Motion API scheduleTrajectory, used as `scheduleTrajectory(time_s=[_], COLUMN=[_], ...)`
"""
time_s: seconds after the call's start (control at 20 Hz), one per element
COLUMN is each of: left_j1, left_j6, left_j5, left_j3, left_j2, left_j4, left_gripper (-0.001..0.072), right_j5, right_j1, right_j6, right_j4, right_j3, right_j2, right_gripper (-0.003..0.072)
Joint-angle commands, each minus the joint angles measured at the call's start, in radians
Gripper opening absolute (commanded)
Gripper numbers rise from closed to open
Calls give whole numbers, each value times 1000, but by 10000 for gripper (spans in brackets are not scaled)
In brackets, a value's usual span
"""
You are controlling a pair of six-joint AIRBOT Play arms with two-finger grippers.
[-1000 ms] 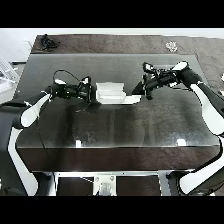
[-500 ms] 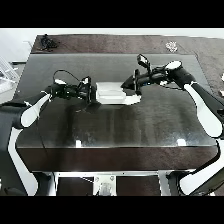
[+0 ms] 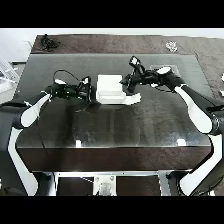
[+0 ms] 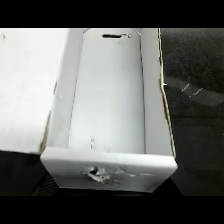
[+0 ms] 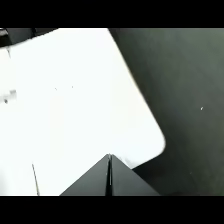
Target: Fold the box and place the chain.
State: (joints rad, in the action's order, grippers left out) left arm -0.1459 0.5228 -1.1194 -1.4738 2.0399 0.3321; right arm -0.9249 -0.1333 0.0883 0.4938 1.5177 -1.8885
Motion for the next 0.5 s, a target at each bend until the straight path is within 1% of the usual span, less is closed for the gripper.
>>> scheduleTrajectory(time_s=[0.0, 0.1, 0.25, 0.45], left_j1=[0, 0, 0, 0], left_j6=[1, 1, 1, 1], left_j5=[0, 0, 0, 1], left_j3=[0, 0, 0, 0], left_j2=[0, 0, 0, 0], left_j4=[0, 0, 0, 0], left_gripper=[367, 367, 368, 368], right_j5=[17, 16, 16, 14], right_j1=[-22, -36, -34, -28], right_j6=[-3, -2, 1, -46], right_j4=[123, 158, 158, 149], right_j3=[1, 1, 31, 43], right_j2=[-37, -37, -35, 29], right_gripper=[11, 12, 12, 9])
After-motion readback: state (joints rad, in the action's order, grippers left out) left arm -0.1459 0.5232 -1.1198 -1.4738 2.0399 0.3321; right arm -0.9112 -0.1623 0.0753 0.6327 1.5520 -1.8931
